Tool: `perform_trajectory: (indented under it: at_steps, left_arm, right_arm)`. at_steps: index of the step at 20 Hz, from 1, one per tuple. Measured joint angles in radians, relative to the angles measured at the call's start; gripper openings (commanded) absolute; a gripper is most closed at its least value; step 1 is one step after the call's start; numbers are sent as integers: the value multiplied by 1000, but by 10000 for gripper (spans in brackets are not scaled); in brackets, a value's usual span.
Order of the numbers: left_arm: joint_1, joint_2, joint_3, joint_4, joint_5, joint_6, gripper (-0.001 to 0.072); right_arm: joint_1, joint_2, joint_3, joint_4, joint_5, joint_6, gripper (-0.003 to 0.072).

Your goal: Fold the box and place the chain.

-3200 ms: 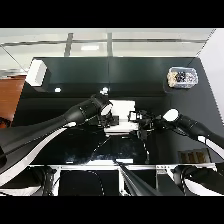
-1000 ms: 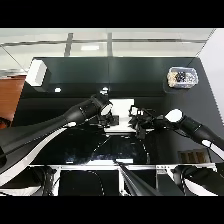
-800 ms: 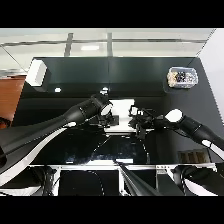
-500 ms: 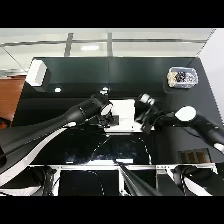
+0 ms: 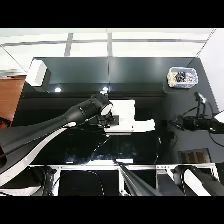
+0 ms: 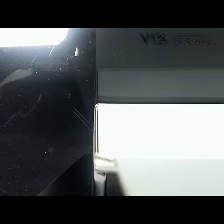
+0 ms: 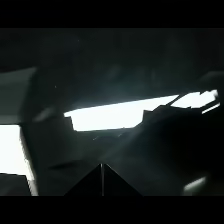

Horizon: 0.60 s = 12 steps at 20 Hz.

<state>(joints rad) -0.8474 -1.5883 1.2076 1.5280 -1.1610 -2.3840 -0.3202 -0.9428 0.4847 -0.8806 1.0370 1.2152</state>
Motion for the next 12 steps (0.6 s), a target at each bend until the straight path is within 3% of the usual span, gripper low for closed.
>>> perform_trajectory:
  at_steps: [6,12]
  left_arm:
    - [0,0,0,-2,-1,0,28]
    - [0,0,0,-2,-2,0,27]
  right_arm:
    - [115,-275,-27,312,-6,-128,15]
    - [261,-361,37,409,29,-276,15]
